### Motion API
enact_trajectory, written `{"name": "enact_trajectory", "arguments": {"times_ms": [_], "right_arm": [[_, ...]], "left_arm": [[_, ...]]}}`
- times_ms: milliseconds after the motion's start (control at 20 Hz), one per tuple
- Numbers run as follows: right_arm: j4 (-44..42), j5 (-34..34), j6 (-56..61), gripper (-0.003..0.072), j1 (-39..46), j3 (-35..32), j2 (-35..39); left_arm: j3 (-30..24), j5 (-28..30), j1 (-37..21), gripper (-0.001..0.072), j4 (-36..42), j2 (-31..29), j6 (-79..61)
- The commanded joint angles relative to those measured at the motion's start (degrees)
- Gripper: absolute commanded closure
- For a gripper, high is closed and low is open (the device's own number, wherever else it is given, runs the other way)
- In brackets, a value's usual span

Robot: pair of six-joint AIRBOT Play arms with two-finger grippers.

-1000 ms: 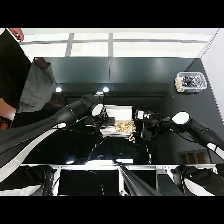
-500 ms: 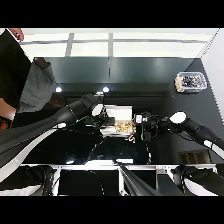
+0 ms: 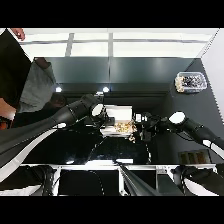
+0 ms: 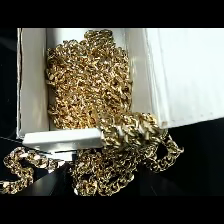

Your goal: Fold the box and place the chain.

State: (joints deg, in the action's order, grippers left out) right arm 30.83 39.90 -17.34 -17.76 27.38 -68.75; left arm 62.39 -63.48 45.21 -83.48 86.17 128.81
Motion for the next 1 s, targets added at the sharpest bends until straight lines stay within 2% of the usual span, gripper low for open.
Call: {"name": "enact_trajectory", "arguments": {"times_ms": [0, 50, 100, 150, 350, 500, 650, 700, 800, 950], "right_arm": [[0.5, -0.2, 2.2, 0.0206, 0.0, 0.0, 0.0], [0.5, -0.3, 2.5, 0.0257, 0.0, 0.0, 0.0], [0.5, -0.3, 2.9, 0.0492, 0.0, 0.0, 0.0], [0.5, -0.2, 3.0, 0.0664, 0.0, 0.0, 0.0], [0.5, -0.3, 6.8, 0.0666, 0.0, 0.0, 0.2], [2.8, -0.1, 18.5, 0.0666, 0.0, 0.5, 2.4], [7.4, 1.2, 31.1, 0.0666, 1.3, 0.6, 8.8], [8.3, 2.8, 34.8, 0.0666, 2.5, 0.8, 11.3], [8.2, 10.2, 39.3, 0.0666, 4.9, 2.0, 16.8], [8.2, 19.6, 47.9, 0.0666, 7.8, 6.7, 23.5]], "left_arm": [[0.1, 0.0, 0.0, 0.0681, 0.0, 0.0, 0.0], [0.1, 0.0, 0.0, 0.0681, 0.0, 0.0, 0.0], [0.1, 0.0, 0.0, 0.0681, 0.0, 0.0, 0.0], [0.1, 0.0, 0.0, 0.0681, 0.0, 0.0, 0.0], [0.1, 0.0, 0.0, 0.0681, 0.0, 0.0, 0.0], [0.1, 0.0, 0.0, 0.0681, 0.0, 0.0, 0.0], [0.1, 0.0, 0.0, 0.0681, 0.0, 0.0, 0.0], [0.1, 0.0, 0.0, 0.0681, 0.0, 0.0, 0.0], [0.1, 0.0, 0.0, 0.0681, 0.0, 0.0, 0.0], [0.1, 0.0, 0.0, 0.0681, 0.0, 0.0, 0.0]]}}
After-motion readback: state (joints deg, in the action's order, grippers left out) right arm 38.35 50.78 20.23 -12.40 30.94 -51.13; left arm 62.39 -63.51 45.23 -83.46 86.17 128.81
